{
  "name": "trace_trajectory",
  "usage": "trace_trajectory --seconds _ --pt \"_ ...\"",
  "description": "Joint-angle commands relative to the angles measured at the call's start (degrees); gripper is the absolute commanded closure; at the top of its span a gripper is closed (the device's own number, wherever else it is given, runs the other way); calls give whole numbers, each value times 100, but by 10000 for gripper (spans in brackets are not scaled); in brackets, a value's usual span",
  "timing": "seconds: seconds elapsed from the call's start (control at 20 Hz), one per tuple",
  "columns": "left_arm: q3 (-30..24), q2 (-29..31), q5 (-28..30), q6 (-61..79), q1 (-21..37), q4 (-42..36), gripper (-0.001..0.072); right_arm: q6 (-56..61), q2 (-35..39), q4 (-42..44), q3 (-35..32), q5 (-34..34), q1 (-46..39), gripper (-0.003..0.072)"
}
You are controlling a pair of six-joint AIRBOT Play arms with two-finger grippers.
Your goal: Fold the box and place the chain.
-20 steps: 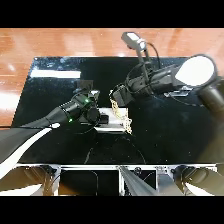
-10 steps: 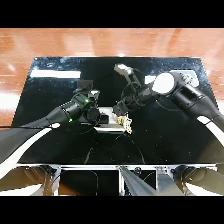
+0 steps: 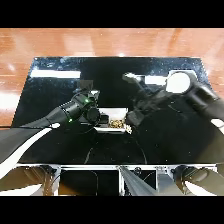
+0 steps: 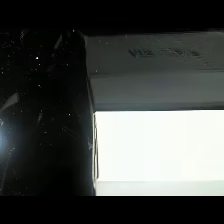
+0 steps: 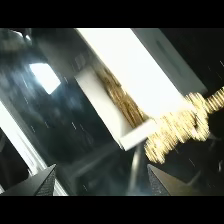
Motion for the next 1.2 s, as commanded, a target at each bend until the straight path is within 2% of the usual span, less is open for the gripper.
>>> trace_trajectory --seconds 0.0,0.1,0.2,0.3,0.35,0.5,0.7,1.15 --pt "2 -4 11 0 0 2 687 -986 448 -31 -581 273 -898 26" --pt "2 -7 9 0 0 4 687 -1856 442 -28 -1272 -634 -1266 26" --pt "2 -7 13 0 2 4 687 -3320 411 37 -1932 -1676 -1235 25" --pt "2 -7 15 0 0 0 687 -4968 212 61 -2273 -2022 -1064 25" --pt "2 -7 26 0 0 -2 687 -5377 28 63 -2297 -2057 -955 26" --pt "2 -7 44 0 0 0 687 -5993 -461 313 -2297 -2533 -601 26" --pt "2 -7 120 2 0 9 687 -6566 -520 807 -2295 -3254 -164 26" --pt "2 -7 118 0 0 42 687 -6795 -557 1279 -2293 -3919 293 26"
